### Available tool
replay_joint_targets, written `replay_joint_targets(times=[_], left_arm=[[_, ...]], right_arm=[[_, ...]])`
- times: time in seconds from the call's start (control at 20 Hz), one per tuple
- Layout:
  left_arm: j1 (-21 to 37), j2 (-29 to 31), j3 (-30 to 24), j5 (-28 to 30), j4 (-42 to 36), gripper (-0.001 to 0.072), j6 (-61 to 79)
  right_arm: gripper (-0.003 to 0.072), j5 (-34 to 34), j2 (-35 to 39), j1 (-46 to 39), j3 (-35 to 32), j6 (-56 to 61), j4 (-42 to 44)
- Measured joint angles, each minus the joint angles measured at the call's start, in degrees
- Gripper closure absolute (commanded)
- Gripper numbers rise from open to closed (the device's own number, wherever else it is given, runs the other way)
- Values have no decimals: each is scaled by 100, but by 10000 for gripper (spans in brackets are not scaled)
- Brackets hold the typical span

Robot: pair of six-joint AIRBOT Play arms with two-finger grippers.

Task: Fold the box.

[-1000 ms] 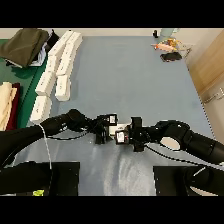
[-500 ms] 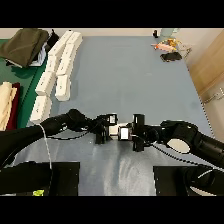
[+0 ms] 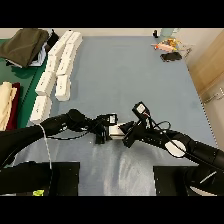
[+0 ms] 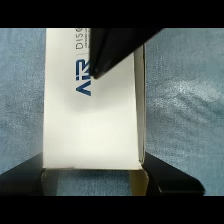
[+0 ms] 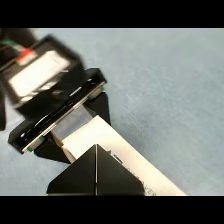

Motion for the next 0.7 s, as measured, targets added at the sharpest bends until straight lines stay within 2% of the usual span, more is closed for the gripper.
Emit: replay_joint_targets(times=[0.25, 0.7], left_arm=[[0, 0, 0, 0, 0, 270, 0], [0, 0, 0, 0, 0, 270, -9]], right_arm=[[683, -389, 0, 15, -308, 149, 643], [683, -562, -223, 251, -553, 192, 833]])
